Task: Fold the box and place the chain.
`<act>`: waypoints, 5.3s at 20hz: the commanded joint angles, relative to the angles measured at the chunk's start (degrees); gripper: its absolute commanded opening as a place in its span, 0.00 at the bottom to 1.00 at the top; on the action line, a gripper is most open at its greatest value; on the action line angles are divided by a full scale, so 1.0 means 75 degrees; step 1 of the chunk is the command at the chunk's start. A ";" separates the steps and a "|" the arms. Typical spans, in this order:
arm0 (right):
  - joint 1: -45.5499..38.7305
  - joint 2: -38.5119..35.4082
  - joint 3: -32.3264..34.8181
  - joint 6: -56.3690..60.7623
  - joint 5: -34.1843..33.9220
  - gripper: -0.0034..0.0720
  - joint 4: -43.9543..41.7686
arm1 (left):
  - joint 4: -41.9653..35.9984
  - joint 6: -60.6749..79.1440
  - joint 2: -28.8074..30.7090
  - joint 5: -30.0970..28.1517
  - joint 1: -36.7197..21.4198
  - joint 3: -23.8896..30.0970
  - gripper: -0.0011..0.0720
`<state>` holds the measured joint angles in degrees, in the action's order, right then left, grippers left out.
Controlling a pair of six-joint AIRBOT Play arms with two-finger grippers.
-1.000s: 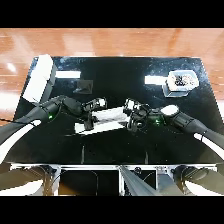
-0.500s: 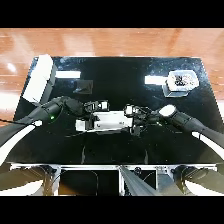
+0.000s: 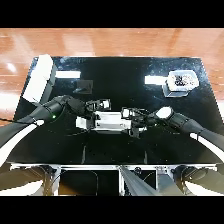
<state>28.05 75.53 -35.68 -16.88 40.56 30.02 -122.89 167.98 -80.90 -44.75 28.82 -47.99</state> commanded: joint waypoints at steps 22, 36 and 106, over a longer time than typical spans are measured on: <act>0.0055 0.0085 -0.0006 0.0105 -0.0300 0.87 -0.0440 | -0.0076 -0.0230 -0.0006 0.0032 0.0079 -0.0015 0.04; 0.0370 0.0108 -0.0003 0.0201 -0.0356 0.76 0.0090 | -0.0076 -0.0227 -0.0006 0.0029 0.0079 -0.0015 0.04; 0.0367 0.0105 -0.0003 0.0230 -0.0361 0.76 -0.0082 | 0.1559 -0.2771 0.1393 -0.2885 -0.1679 -0.0551 0.41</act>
<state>30.81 76.31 -35.70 -15.18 37.82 29.41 -112.25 149.03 -73.43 -62.96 18.06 -52.10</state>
